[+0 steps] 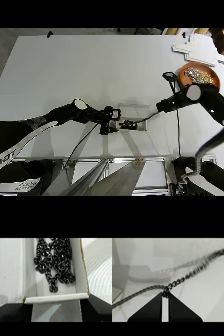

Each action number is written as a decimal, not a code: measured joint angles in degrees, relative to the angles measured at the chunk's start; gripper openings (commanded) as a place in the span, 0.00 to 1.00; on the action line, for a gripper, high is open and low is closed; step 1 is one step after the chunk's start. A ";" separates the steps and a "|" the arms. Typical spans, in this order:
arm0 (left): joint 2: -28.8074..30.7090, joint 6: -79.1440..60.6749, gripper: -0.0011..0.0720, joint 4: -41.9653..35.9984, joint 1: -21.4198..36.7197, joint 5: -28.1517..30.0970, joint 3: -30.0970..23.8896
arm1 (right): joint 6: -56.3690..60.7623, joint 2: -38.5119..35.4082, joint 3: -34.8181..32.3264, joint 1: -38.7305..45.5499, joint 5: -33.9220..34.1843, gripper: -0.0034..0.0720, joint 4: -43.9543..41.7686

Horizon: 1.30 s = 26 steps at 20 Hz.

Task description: Fold the box and place the chain.

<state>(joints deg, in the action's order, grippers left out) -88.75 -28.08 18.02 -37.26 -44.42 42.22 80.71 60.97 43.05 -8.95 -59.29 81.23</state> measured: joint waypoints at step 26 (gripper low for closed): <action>0.00 0.00 0.30 -0.02 0.00 0.00 0.00 | 3.13 -13.62 -1.01 -26.03 1.16 0.36 -17.77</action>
<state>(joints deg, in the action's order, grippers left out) -88.75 -28.08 18.00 -37.26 -44.42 42.22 83.83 47.35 42.04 -34.98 -58.13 63.46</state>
